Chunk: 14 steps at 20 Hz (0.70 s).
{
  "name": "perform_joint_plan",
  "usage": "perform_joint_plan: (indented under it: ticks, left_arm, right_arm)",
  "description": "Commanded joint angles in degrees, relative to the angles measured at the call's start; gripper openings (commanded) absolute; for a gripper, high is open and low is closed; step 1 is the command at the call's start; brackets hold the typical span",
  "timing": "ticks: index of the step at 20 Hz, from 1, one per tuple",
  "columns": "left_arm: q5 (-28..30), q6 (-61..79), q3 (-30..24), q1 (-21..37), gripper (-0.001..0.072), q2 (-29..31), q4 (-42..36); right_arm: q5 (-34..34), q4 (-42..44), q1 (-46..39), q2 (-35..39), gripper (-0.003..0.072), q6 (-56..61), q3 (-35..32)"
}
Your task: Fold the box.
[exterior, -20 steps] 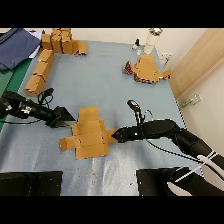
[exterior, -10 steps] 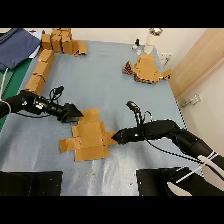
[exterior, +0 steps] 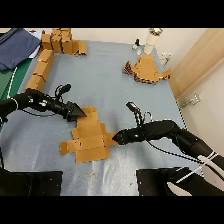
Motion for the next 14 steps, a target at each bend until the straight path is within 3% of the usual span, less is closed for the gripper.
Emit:
perform_joint_plan:
  ticks: [1,2,3,13,14]
  left_arm:
    - [-5.0,1.0,0.2,0.7,0.0566,-0.2,0.5]
    - [-5.1,1.8,0.2,0.3,0.0446,-0.2,1.1]
    - [-5.1,2.2,0.2,-0.3,0.041,-0.2,1.7]
    - [-3.7,3.5,0.0,-2.8,0.0406,-0.2,5.3]
    - [-3.5,3.8,0.0,-2.8,0.0268,-0.2,5.3]
  right_arm:
    - [0.0,-0.8,0.0,0.0,0.0003,0.6,0.0]
    - [0.0,-0.8,0.0,0.0,0.0003,0.6,0.0]
    - [0.0,-0.8,0.0,0.0,0.0003,0.6,0.0]
    - [0.5,-0.8,0.0,0.0,0.0003,0.6,0.0]
    - [0.6,-0.8,0.0,0.0,0.0003,0.6,0.0]
